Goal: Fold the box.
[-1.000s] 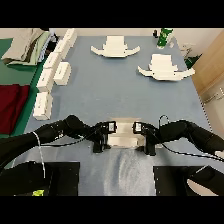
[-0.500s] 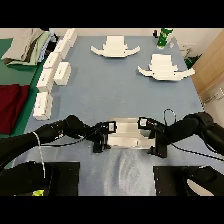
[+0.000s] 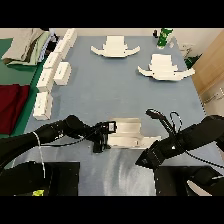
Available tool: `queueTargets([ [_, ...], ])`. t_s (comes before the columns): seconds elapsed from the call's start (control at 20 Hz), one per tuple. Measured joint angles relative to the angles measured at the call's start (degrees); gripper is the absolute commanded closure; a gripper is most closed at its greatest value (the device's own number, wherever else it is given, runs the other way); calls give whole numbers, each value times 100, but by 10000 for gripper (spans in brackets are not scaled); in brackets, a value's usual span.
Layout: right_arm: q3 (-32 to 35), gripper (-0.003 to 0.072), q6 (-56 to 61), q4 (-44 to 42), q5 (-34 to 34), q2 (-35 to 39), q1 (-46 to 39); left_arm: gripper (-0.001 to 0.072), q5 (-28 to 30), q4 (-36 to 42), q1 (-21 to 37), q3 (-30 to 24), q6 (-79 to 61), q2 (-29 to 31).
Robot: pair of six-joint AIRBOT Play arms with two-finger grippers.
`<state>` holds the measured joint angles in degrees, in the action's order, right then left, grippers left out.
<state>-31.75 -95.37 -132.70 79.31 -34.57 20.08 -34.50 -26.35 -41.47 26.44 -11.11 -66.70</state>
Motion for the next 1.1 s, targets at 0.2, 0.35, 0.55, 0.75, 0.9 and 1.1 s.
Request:
queueTargets([
  [0.2, -4, -28, 874, -251, -466, 68, 205, 172, 0, -2, 2, 0, 0, 0],
  [0.35, -4, -16, 1386, -332, -682, 85, 256, 172, -2, 0, 2, 0, 0, 0],
  [0.55, -4, 354, 1705, -330, -931, 26, 282, 172, 0, 0, 0, 0, 2, 0],
  [0.75, -4, 354, 1784, -319, -1611, -350, 286, 172, -2, -2, 0, 0, 0, 0],
  [0.9, -48, 359, 1648, -319, -2426, -892, 286, 172, -2, -2, 0, 0, 2, 0],
  [1.1, -428, 410, 1174, -293, -3386, -1821, 286, 172, -2, -2, 0, 0, 0, 0],
])
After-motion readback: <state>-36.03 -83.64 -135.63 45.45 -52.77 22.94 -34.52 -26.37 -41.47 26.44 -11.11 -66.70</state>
